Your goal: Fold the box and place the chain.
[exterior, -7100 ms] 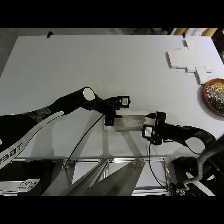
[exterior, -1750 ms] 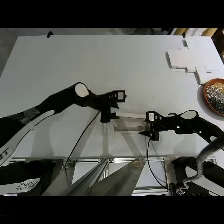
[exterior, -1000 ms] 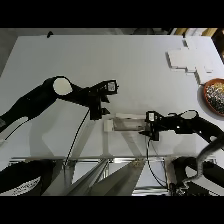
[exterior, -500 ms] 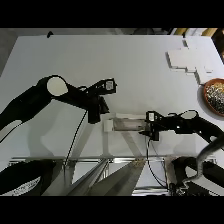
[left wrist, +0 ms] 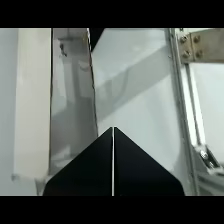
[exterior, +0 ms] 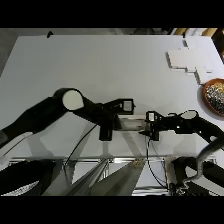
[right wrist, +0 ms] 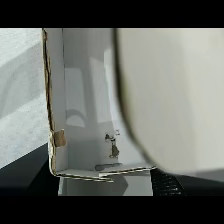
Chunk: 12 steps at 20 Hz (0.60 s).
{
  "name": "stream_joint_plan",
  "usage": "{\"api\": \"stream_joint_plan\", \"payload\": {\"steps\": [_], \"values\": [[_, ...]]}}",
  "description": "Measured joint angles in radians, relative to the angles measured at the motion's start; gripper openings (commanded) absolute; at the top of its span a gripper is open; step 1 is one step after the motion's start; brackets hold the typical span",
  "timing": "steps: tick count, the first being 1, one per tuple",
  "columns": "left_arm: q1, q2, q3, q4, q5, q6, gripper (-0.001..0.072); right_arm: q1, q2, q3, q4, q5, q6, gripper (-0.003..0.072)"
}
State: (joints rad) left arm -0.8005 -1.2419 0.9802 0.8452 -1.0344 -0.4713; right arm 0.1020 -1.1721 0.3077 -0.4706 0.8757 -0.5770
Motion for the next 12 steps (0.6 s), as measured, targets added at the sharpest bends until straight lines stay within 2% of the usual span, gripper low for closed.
{"api": "stream_joint_plan", "payload": {"steps": [8, 10, 12], "values": [[-0.043, -0.169, 0.000, -0.024, 0.530, -0.088, 0.0005, 0.000, 0.000, 0.000, 0.000, 0.000, 0.000, 0.0407], [-0.043, -0.210, 0.000, -0.026, 0.627, -0.112, 0.0005, 0.000, 0.000, 0.000, 0.000, 0.000, 0.000, 0.0407], [-0.037, -0.249, 0.000, -0.026, 0.670, -0.126, 0.0005, 0.000, 0.000, 0.000, 0.000, 0.000, 0.000, 0.0407]]}}
